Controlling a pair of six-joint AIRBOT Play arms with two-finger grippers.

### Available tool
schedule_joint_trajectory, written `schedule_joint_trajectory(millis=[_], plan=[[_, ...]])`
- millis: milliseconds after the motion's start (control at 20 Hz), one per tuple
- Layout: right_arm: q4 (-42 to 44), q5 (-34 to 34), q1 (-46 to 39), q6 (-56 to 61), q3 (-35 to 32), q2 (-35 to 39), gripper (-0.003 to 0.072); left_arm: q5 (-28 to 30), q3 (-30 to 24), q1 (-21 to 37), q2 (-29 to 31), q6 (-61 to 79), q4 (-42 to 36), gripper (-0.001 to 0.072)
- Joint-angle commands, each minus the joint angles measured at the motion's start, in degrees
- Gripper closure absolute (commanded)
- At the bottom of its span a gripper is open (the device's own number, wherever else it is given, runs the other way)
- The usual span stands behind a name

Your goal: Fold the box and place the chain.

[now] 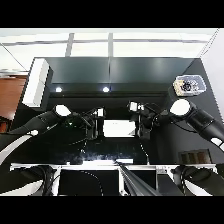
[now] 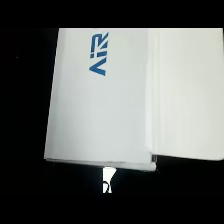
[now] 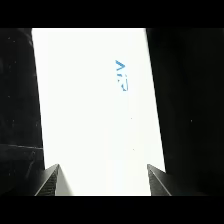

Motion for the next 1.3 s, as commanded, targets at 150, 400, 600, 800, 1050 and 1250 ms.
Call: schedule_joint_trajectory(millis=[150, 400, 600, 800, 1050, 1250], plan=[[-0.90, -6.03, 2.08, -0.52, -0.07, 0.04, 0.0045, -0.13, 0.04, 0.00, 0.00, 0.00, 0.02, 0.0371], [-3.74, -7.26, 2.08, 1.14, 0.20, 0.04, 0.0045, -0.13, 0.04, 0.00, 0.00, 0.02, 0.02, 0.0371], [-3.69, -7.30, 2.05, 3.13, 1.75, 0.04, 0.0045, -0.13, 0.04, 0.00, 0.00, 0.02, 0.04, 0.0371], [-3.54, -7.17, 2.08, 3.85, 1.95, 0.04, 0.0045, -0.15, 0.04, 0.00, 0.00, 0.02, 0.04, 0.0371], [-0.70, -4.42, 2.08, 3.87, 1.88, 0.00, 0.0202, -0.13, 0.04, 0.00, 0.00, 0.02, 0.02, 0.0371], [-0.68, -4.42, 2.08, 3.89, 1.86, -0.13, 0.0335, -0.13, 0.04, 0.00, 0.00, 0.02, 0.04, 0.0371]])
